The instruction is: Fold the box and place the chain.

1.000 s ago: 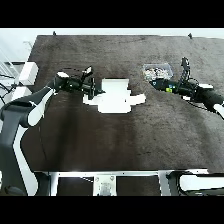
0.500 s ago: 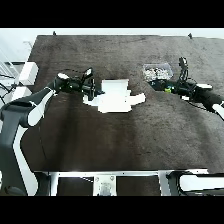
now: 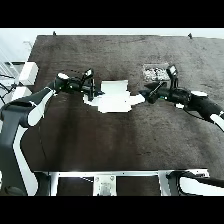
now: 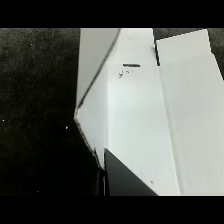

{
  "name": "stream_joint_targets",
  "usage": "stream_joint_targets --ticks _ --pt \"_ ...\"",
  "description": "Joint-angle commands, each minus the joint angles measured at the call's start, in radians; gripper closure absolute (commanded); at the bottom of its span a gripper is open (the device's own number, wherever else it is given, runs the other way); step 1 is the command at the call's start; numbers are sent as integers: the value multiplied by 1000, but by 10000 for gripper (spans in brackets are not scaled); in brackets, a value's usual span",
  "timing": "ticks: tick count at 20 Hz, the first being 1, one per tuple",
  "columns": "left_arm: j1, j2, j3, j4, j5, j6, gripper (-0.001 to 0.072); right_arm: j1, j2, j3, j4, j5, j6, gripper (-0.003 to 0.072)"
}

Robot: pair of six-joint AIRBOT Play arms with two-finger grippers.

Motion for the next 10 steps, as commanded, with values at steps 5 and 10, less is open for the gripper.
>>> stream_joint_targets --ticks 5,10 --pt "1 0 0 2 1 0 691 188 16 -36 -294 -91 -84 72" --pt "1 0 0 2 1 0 691 267 3 -37 -445 -178 -84 73"
